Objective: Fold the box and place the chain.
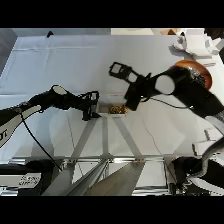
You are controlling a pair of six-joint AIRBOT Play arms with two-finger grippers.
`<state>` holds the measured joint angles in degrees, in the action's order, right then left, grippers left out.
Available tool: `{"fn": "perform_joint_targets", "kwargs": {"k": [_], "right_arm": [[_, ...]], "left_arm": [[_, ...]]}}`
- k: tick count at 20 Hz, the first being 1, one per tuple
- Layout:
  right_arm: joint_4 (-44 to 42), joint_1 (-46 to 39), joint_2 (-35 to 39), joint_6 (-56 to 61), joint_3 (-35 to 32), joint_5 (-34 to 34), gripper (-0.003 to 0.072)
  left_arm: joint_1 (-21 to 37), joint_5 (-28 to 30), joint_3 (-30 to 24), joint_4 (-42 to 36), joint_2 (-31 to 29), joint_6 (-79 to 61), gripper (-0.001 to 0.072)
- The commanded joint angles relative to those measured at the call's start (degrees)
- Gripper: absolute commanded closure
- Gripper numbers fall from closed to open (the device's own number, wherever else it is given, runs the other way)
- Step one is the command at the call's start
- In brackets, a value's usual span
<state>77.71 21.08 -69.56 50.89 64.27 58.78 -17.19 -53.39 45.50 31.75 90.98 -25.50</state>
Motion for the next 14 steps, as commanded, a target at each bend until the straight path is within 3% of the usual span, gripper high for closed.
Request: {"fn": "perform_joint_targets", "kwargs": {"k": [1, 2, 3, 7, 14], "right_arm": [[-2.1, -7.7, 1.1, -13.5, -1.1, 4.1, 0.0328], [-4.2, -9.5, 1.0, -18.3, -2.0, 4.1, 0.0237], [-5.8, -10.9, 1.0, -22.7, -2.8, 4.0, 0.0228], [-12.3, -14.1, -0.7, -40.3, -6.2, 3.9, 0.0227], [-18.9, -15.4, -14.6, -59.5, -6.2, 2.7, 0.0227]], "left_arm": [[0.0, 0.0, 0.0, 0.0, 0.0, 0.0, 0.0435], [0.0, 0.0, 0.0, 0.0, 0.0, 0.0, 0.0435], [0.0, 0.0, 0.0, 0.0, 0.0, 0.0, 0.0435], [0.0, 0.0, 0.0, 0.0, 0.0, 0.0, 0.0435], [0.0, 0.0, 0.0, 0.0, 0.0, 0.0, 0.0435]]}}
